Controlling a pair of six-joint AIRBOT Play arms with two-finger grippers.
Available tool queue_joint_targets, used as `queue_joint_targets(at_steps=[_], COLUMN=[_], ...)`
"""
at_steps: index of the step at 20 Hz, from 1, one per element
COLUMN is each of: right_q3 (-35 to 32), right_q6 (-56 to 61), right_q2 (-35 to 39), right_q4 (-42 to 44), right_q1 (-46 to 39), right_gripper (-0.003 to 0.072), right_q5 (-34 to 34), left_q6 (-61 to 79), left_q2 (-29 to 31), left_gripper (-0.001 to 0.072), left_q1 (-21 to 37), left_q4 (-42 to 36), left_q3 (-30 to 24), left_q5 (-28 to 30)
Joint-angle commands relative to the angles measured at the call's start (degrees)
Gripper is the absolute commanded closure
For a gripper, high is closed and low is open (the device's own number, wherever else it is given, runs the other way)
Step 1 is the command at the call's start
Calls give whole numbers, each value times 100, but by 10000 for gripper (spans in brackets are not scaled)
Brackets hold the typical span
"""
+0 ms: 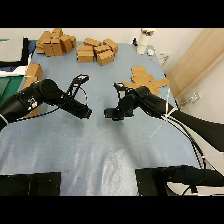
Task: Fold the box.
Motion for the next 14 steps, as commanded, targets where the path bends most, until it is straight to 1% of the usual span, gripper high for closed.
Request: queue_joint_targets(at_steps=[1, 4, 6, 7, 8, 9, 12, 14], right_q3=[2, 20, 175, 293, 444, 590, 1139, 1622], right_q6=[2, 20, 20, -15, -188, -463, -1537, -2293], right_q2=[-4, -4, -4, -4, -15, -33, -256, -656], right_q4=[37, 120, -4, -44, -66, -55, 94, 496], right_q1=[0, -63, -433, -756, -1222, -1720, -3508, -4640], right_gripper=[682, 681, 520, 483, 368, 314, 314, 314], right_q5=[33, 28, -155, -289, -422, -483, -525, -496], left_q6=[0, 0, 0, 0, 0, 0, 0, 0], left_q2=[-4, -4, -4, -4, -4, -4, -4, -4], left_gripper=[700, 700, 700, 700, 700, 700, 700, 700], left_q1=[2, 2, 2, 2, 2, 2, 2, 2], left_q4=[2, 2, 2, 2, 2, 0, 2, 2], left_q3=[4, 4, 4, 4, 4, 4, 4, 4], left_q5=[0, 0, 0, 2, 0, 0, 0, 0])
